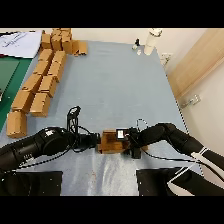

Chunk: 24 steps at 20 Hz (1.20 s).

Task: Fold the box.

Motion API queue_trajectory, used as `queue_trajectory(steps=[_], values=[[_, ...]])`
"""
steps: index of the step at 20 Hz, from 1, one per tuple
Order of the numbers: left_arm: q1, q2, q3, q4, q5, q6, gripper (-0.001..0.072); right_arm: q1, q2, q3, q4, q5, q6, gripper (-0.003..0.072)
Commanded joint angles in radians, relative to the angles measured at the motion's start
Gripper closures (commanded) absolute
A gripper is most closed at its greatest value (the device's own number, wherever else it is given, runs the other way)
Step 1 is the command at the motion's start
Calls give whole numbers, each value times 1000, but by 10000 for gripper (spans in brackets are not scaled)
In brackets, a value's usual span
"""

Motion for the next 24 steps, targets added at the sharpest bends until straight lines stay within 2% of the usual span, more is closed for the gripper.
queue_trajectory(steps=[1, 7, 8, 9, 11, 19, 24], values=[[-4, 0, 3, 8, 6, -7, 367, -1, 0, 0, 0, 0, 0, 171], [-5, 0, 3, -3, 11, -6, 344, -1, 0, 0, 0, 0, 0, 172], [-5, 0, 3, -9, 10, -2, 293, -1, 0, 0, 0, 0, 0, 171], [-5, 0, 3, -38, 10, 22, 164, -1, 0, 0, 0, 0, 0, 171], [-6, 0, 3, -102, 10, 78, 160, -1, 0, 0, 0, 0, 0, 171], [-10, -1, 3, -107, 52, 88, 161, -1, 0, 0, 0, 0, 0, 171], [-11, -22, 10, -107, -26, 66, 160, -1, 0, 0, 0, 0, 0, 171]])
